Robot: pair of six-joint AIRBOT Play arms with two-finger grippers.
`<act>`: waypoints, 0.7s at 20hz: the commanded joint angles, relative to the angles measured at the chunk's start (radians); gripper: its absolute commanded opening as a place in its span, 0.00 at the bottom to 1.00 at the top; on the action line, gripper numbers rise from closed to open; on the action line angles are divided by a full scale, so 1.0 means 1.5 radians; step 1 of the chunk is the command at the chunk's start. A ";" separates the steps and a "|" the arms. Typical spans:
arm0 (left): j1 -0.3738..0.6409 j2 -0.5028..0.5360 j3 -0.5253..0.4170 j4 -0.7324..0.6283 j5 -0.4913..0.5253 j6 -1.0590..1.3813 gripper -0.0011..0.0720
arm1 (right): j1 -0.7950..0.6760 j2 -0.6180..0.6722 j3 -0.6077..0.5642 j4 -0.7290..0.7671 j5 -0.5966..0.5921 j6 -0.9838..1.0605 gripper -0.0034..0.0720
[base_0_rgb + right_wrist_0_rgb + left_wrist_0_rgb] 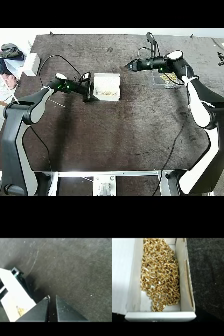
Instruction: Fold the box and place the chain.
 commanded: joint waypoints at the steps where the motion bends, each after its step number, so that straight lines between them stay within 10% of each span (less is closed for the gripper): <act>1: -0.001 0.000 0.000 0.000 -0.001 0.000 0.65 | 0.005 -0.032 0.041 -0.002 0.085 -0.034 0.18; 10: -0.001 0.000 0.000 0.000 -0.001 0.000 0.65 | 0.040 -0.031 0.041 -0.027 0.137 -0.124 0.18; 14: -0.001 0.000 0.000 0.000 -0.001 0.000 0.65 | 0.042 -0.022 0.041 -0.028 0.189 -0.163 0.35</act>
